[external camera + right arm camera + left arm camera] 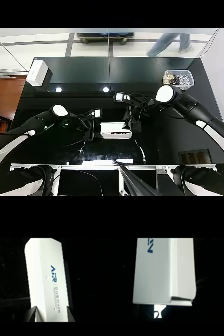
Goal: Fold the box and place the chain.
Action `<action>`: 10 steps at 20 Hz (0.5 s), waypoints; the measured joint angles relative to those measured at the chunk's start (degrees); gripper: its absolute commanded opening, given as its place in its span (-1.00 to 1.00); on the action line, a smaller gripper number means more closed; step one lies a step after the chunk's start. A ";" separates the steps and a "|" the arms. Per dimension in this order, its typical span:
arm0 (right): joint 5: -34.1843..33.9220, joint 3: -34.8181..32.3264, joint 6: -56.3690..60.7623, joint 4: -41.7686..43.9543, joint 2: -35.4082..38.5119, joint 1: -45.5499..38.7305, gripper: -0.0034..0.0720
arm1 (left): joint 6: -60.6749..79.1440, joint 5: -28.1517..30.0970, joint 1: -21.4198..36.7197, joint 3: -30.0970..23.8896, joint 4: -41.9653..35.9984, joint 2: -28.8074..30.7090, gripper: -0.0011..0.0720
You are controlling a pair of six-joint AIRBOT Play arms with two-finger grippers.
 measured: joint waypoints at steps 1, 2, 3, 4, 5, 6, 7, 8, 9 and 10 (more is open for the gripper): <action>-0.17 0.00 0.00 -0.22 0.02 0.17 -0.10 | 0.00 0.00 0.00 0.00 0.00 0.00 -0.06; -0.17 0.00 0.02 -0.22 0.02 0.33 -0.10 | -0.02 0.00 0.00 0.00 -0.02 0.00 -0.06; -0.24 0.00 0.00 -0.31 0.02 0.46 -0.10 | -0.04 0.00 0.00 0.00 -0.02 0.00 -0.06; -0.28 0.00 0.00 -0.37 0.02 0.55 -0.10 | -0.04 0.00 0.00 0.00 -0.02 0.00 -0.06; -0.33 0.00 0.00 -0.39 0.02 0.59 -0.10 | -0.04 0.00 0.00 0.00 0.00 0.00 -0.06; -0.35 0.00 0.00 -0.44 0.02 0.72 -0.10 | -0.04 0.00 0.00 0.00 -0.02 0.00 -0.06; -0.35 0.00 0.00 -0.57 0.02 0.87 -0.10 | -0.04 0.00 0.00 0.00 0.00 0.00 -0.06; -0.33 -0.02 0.02 -0.68 0.02 1.03 -0.10 | -0.02 0.00 0.00 0.00 -0.02 0.00 -0.06; -0.35 -0.09 0.04 -0.83 0.02 1.25 -0.10 | -0.02 0.00 0.00 0.00 -0.02 0.00 -0.06; -0.35 -0.26 0.07 -0.94 0.02 1.42 -0.10 | -0.02 0.00 0.00 0.00 -0.02 0.00 -0.06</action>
